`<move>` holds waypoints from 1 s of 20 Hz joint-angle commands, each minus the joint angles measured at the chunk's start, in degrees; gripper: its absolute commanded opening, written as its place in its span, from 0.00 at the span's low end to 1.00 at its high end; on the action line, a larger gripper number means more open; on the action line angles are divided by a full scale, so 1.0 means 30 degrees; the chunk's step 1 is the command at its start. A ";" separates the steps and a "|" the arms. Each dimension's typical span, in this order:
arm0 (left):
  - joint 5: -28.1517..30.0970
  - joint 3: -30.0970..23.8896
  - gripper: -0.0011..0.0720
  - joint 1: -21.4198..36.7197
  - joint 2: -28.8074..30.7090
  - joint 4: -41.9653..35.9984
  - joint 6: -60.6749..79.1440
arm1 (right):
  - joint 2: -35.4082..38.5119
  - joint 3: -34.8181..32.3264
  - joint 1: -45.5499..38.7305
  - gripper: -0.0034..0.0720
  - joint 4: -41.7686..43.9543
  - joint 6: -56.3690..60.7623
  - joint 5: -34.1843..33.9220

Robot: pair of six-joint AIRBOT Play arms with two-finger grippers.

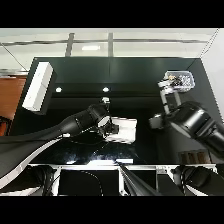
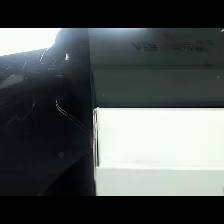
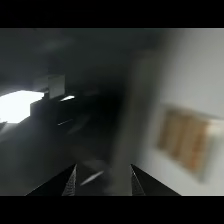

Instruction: Fold the box and place the chain.

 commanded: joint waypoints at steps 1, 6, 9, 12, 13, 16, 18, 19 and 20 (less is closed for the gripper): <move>-0.0022 -0.0007 0.05 0.0015 0.0000 0.0066 0.0007 | 0.0809 -0.0889 -0.2849 0.58 -0.4342 -0.0087 -0.0605; -0.0007 -0.0007 0.05 0.0015 0.0000 0.0087 0.0007 | -0.0641 -0.1406 -1.0877 0.55 -0.3650 0.1727 -1.1613; -0.0015 -0.0007 0.05 0.0015 0.0000 0.0138 0.0022 | -0.4095 0.0925 -1.5314 0.55 0.0685 0.4284 -1.3019; -0.0007 -0.0007 0.05 0.0015 0.0000 0.0138 0.0022 | -0.8378 0.5676 -1.7537 0.55 0.8349 -0.2018 -1.2801; -0.0015 -0.0007 0.05 0.0015 0.0000 0.0131 0.0022 | -0.9675 0.7380 -1.7704 0.55 0.9005 -0.3169 -1.1868; -0.0007 -0.0007 0.05 0.0015 0.0000 0.0131 0.0022 | -1.3442 1.2262 -1.7741 0.70 0.7111 -0.2208 -0.6637; -0.0022 -0.0007 0.05 0.0015 0.0000 0.0131 0.0022 | -1.4906 1.4054 -1.7733 0.96 0.7249 -0.2732 -0.5756; -0.0029 -0.0007 0.05 0.0015 0.0000 0.0131 0.0029 | -1.5293 1.4513 -1.7741 0.96 0.7249 -0.2550 -0.5923; -0.0022 -0.0007 0.05 0.0015 0.0000 0.0131 0.0029 | -1.5577 1.4804 -1.7777 0.96 0.7206 -0.1923 -0.6120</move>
